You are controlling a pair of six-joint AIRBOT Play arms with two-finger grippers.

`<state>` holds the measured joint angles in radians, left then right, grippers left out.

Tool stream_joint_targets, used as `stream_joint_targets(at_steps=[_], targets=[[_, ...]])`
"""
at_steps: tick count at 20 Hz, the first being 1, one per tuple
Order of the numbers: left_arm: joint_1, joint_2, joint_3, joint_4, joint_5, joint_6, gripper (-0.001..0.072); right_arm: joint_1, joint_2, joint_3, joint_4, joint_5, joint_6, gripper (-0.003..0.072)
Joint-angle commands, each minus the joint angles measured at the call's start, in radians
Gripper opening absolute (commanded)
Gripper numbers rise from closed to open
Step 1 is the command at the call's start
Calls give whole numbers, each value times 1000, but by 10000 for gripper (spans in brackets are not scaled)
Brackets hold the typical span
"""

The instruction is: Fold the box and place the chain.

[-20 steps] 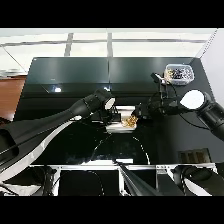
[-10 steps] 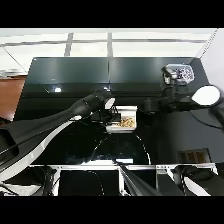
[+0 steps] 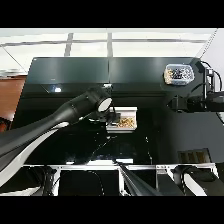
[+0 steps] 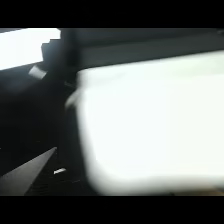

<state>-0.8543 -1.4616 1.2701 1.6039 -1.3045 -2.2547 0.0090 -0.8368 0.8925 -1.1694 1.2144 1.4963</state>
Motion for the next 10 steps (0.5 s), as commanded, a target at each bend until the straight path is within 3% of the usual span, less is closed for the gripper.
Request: stream_joint_targets(at_steps=[1,3,5,7,8,10], targets=[[32,163,-132,297,-122,-61,630,-14,7,-3,-19,-26,-2,375],[161,241,-280,226,-47,-72,630,-14,6,-15,-18,-71,-2,375],[299,271,-405,-45,166,85,627,-14,6,-26,-18,-114,-2,375],[401,257,-488,-453,368,557,626,-14,5,-40,-17,-137,-2,375],[426,243,-505,-630,404,881,626,-14,5,-47,-18,-142,-2,375],[411,217,-507,-791,375,1447,627,-14,5,-65,-18,-147,-2,375]])
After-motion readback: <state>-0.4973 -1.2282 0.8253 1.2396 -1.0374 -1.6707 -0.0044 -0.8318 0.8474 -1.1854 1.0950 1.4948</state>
